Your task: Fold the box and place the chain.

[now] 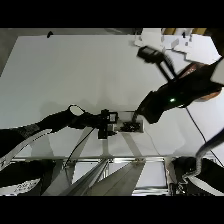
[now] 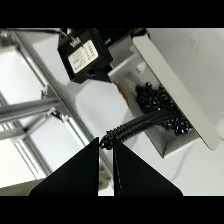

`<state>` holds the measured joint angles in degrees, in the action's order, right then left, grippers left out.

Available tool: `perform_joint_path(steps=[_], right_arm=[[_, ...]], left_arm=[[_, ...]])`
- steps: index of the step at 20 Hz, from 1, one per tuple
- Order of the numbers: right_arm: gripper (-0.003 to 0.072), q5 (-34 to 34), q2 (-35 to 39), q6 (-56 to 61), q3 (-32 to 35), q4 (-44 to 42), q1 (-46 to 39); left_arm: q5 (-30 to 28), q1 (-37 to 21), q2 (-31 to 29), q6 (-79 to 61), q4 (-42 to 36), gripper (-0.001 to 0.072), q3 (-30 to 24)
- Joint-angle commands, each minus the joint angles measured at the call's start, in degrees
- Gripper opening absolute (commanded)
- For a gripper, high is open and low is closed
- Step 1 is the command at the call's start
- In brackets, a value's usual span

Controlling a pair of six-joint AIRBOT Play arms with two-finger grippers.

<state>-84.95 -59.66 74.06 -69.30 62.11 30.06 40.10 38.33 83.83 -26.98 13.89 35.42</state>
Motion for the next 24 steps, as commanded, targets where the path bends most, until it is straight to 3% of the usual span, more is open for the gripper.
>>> perform_joint_path(steps=[1, 5, 6, 8, 9, 11, 13, 16, 20, 24], right_arm=[[0.0016, 3.2, -4.0, -1.0, 5.3, 4.1, 4.2], [0.0018, 4.9, -6.1, -2.8, 9.7, 7.5, 6.4], [0.0066, 6.0, -6.1, -2.8, 10.0, 8.0, 6.4], [0.0325, 7.0, -6.1, -5.0, 9.5, 8.1, 6.4], [0.0341, 6.8, -6.1, -8.3, 8.8, 8.0, 6.4], [0.0332, 6.4, -6.1, -15.3, 5.8, 7.4, 5.9], [0.0168, 8.9, -6.2, -21.3, 2.6, 5.8, 3.7], [0.0035, 15.0, -6.7, -26.8, 1.4, 4.7, -0.3], [0.0036, 14.6, -13.1, -27.8, 2.6, 3.3, -1.0], [0.0043, 15.6, -13.1, -36.4, 9.8, -5.8, 1.7]], left_arm=[[0.0, 0.0, 0.0, 0.0, 0.0, 0.0342, 0.0], [0.0, 0.0, 0.0, 0.0, 0.0, 0.0341, 0.0], [0.0, 0.0, 0.0, 0.0, 0.0, 0.0342, 0.0], [0.0, 0.0, 0.0, 0.0, 0.0, 0.0342, 0.0], [0.0, 0.0, 0.0, 0.0, 0.0, 0.0342, 0.0], [0.0, 0.0, 0.0, 0.0, 0.0, 0.0342, 0.0], [0.0, 0.0, 0.0, 0.0, 0.0, 0.0342, 0.0], [0.0, 0.0, 0.0, 0.0, 0.0, 0.0342, 0.0], [0.0, 0.0, 0.0, 0.0, 0.0, 0.0342, 0.0], [0.0, 0.0, 0.0, 0.0, 0.0, 0.0341, 0.0]])
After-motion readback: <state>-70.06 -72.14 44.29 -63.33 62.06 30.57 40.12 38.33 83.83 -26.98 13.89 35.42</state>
